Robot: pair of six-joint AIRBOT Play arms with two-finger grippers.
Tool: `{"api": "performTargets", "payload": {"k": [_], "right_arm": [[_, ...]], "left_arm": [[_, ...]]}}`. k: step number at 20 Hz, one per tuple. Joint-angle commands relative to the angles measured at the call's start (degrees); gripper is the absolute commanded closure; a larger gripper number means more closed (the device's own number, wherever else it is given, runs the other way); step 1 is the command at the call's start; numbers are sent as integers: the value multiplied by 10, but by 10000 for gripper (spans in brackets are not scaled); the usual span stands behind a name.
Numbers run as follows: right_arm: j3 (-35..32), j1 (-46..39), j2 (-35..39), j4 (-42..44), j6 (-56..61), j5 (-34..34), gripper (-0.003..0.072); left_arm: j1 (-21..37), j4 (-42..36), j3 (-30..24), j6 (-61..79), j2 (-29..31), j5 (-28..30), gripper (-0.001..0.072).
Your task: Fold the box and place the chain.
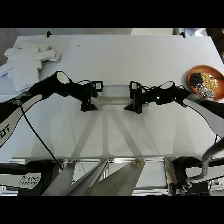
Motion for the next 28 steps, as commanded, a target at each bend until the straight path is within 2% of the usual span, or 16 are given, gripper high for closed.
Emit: {"api": "performTargets", "payload": {"k": [1, 5, 7, 8, 12, 13, 14, 15, 19, 21, 22, 28], "right_arm": [[0, 0, 0, 1, 2, -1, 220], [0, 0, 0, 1, 2, -1, 220], [0, 0, 0, 1, 2, -1, 220], [0, 0, 0, 1, 2, -1, 220], [0, 0, 0, 1, 2, -1, 220], [0, 0, 0, 1, 2, -1, 220], [0, 0, 0, 1, 2, -1, 220], [0, 0, 0, 1, 2, -1, 220], [0, 0, 0, 1, 2, -1, 220], [0, 0, 0, 1, 2, -1, 220], [0, 0, 0, 1, 2, -1, 220], [0, 0, 0, 1, 2, -1, 220]], "left_arm": [[0, 1, 0, 5, -3, -21, 82], [0, -3, 0, 14, -3, -23, 90], [0, -4, 0, 14, -3, -23, 195], [0, -8, 0, 16, -3, -23, 217], [0, -52, 0, 53, -3, -21, 219], [0, -63, 0, 70, -3, -17, 250], [0, -70, 0, 82, -3, -12, 348], [0, -75, 0, 95, -3, -9, 391], [0, -80, 0, 96, -3, -6, 398], [0, -80, 0, 96, -3, 4, 542], [0, -81, 0, 96, -3, 8, 569], [0, -121, 0, 96, -3, 1, 591]]}}
